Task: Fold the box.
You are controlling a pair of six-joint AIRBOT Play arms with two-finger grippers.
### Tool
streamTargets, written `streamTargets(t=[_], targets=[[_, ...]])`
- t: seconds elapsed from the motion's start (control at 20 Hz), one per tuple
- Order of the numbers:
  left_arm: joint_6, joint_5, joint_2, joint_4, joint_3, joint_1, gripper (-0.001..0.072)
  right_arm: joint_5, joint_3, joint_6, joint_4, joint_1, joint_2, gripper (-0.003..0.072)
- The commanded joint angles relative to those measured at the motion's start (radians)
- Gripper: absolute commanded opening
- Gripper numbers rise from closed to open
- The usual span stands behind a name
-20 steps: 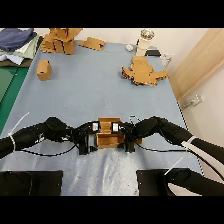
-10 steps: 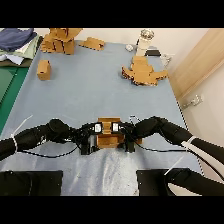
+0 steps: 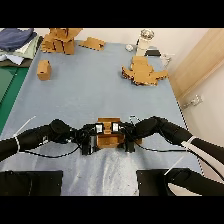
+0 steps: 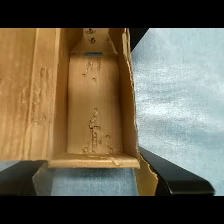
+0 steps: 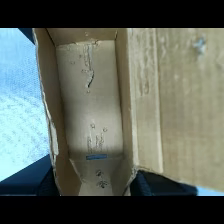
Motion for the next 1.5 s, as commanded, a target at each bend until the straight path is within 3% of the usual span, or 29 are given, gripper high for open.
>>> streamTargets(t=[0.0,0.55,0.6,0.65,0.7,1.45], targets=[[0.000,0.023,-0.005,0.008,0.002,-0.011,0.0711,0.000,0.000,0.000,0.000,0.000,0.000,0.0473],[0.000,0.035,-0.013,0.012,0.010,-0.020,0.0710,0.000,0.001,0.000,0.000,0.000,0.000,0.0473],[0.000,0.040,-0.018,0.012,0.014,-0.025,0.0685,0.000,0.000,0.000,0.000,0.000,0.000,0.0473],[0.000,0.053,-0.021,0.012,0.018,-0.026,0.0604,0.000,0.000,0.000,0.001,0.000,0.000,0.0473],[0.000,0.055,-0.022,0.012,0.019,-0.026,0.0600,0.000,0.000,0.000,0.000,0.000,0.000,0.0473],[-0.001,0.054,-0.022,0.011,0.019,-0.026,0.0601,0.000,0.001,0.000,0.000,0.000,0.000,0.0473]])
